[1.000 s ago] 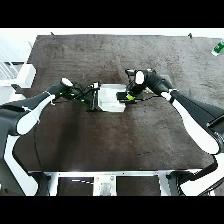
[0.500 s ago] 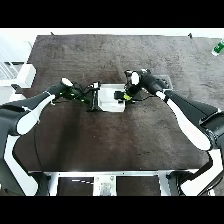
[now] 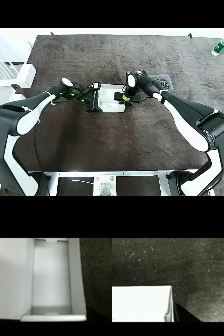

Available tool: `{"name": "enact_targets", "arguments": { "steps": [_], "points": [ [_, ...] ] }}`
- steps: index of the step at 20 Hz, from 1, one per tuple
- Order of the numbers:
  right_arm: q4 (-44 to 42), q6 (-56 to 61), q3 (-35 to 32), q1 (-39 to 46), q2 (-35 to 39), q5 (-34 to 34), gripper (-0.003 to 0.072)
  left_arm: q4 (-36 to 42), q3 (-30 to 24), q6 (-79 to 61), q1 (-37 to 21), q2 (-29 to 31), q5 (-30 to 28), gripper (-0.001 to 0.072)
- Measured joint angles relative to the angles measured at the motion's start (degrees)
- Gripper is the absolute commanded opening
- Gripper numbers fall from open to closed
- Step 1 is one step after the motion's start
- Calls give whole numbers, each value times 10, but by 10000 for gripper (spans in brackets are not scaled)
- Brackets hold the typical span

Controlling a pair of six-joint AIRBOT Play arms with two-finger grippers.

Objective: Fold the box and place the chain.

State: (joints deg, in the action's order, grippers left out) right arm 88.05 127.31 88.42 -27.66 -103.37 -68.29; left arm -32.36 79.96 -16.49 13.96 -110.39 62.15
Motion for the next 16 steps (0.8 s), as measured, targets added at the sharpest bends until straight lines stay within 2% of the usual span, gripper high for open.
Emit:
{"name": "enact_targets", "arguments": {
  "steps": [1, 2, 6, 7, 8, 9, 13, 16],
  "points": [
    [3, 5, 0, -2, 0, -2, 38, 0, 0, 0, 0, 0, 0, 482],
    [6, 8, 0, -2, 0, -5, 15, 0, 0, 0, 0, 0, 0, 482],
    [16, 13, 0, -7, 0, -7, 14, 0, 0, 0, 0, 0, 0, 482],
    [18, 14, 1, -9, 0, -7, 91, 0, 0, 0, 0, 0, 0, 482],
    [21, 16, 1, -10, 0, -6, 437, 0, 0, 1, 0, 0, 0, 482],
    [23, 16, 1, -10, 0, -8, 552, 0, 0, 1, 0, 0, -4, 482],
    [28, -9, 5, -12, 12, -6, 552, 0, 0, 1, -1, 0, -4, 482],
    [30, -42, 6, -13, 48, -12, 552, 0, 0, 1, -1, 0, -2, 482]
  ]
}}
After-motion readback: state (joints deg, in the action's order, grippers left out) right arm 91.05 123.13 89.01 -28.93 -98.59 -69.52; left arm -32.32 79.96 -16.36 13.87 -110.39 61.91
